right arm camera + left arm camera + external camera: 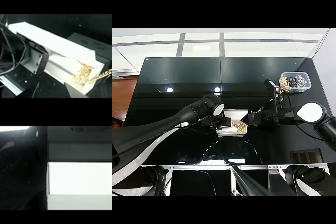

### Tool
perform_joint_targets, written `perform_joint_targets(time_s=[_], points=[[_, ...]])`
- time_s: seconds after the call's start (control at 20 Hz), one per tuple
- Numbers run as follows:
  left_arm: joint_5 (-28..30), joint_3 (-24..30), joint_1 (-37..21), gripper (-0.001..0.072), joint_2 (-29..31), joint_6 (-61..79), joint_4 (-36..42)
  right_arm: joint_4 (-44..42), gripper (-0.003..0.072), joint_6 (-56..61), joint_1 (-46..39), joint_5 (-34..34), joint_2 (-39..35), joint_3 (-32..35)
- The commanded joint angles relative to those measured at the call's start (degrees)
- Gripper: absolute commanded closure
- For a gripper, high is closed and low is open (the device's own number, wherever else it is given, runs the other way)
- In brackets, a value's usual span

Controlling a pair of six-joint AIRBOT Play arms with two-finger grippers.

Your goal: Fold the box and place the chain.

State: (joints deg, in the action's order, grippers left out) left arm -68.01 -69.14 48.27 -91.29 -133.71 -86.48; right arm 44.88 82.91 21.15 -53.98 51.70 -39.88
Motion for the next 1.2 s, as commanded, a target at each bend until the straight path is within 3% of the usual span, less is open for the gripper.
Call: perform_joint_targets(time_s=[0.0,0.15,0.3,0.35,0.4,0.5,0.7,0.85,0.95,1.15], points=[[0.0,0.0,0.0,0.0683,0.0,0.0,0.0,5.3,0.032,0.4,-5.2,0.9,0.0,-0.6],[0.0,0.0,0.0,0.0684,0.0,0.0,0.0,21.0,0.032,1.4,-14.9,2.0,0.0,-0.8],[0.0,0.0,0.0,0.0683,0.0,0.0,0.0,41.8,0.0302,15.7,-21.7,8.5,0.5,0.6],[0.0,0.0,0.0,0.0683,0.0,0.0,0.0,43.7,0.0128,17.6,-23.1,10.1,1.9,0.7],[0.0,0.0,0.0,0.0684,0.0,0.0,0.0,43.0,0.0056,17.6,-23.8,11.7,4.3,0.6],[0.0,0.0,0.0,0.0683,0.0,0.0,0.0,42.3,0.0057,17.7,-22.9,12.7,11.0,-1.5],[0.0,0.0,-0.1,0.0683,0.0,0.0,0.0,43.8,0.0057,27.3,-18.7,12.8,25.2,-13.1],[0.0,0.0,0.0,0.0684,0.0,0.0,0.0,52.8,0.0057,36.3,-16.2,8.2,33.9,-21.9],[0.0,0.0,0.0,0.0683,0.0,0.0,0.0,56.9,0.0057,38.9,-15.3,4.8,37.4,-25.4],[0.0,0.0,0.0,0.0684,0.0,0.0,0.0,56.8,0.0096,40.3,-15.5,5.5,39.9,-26.3]])
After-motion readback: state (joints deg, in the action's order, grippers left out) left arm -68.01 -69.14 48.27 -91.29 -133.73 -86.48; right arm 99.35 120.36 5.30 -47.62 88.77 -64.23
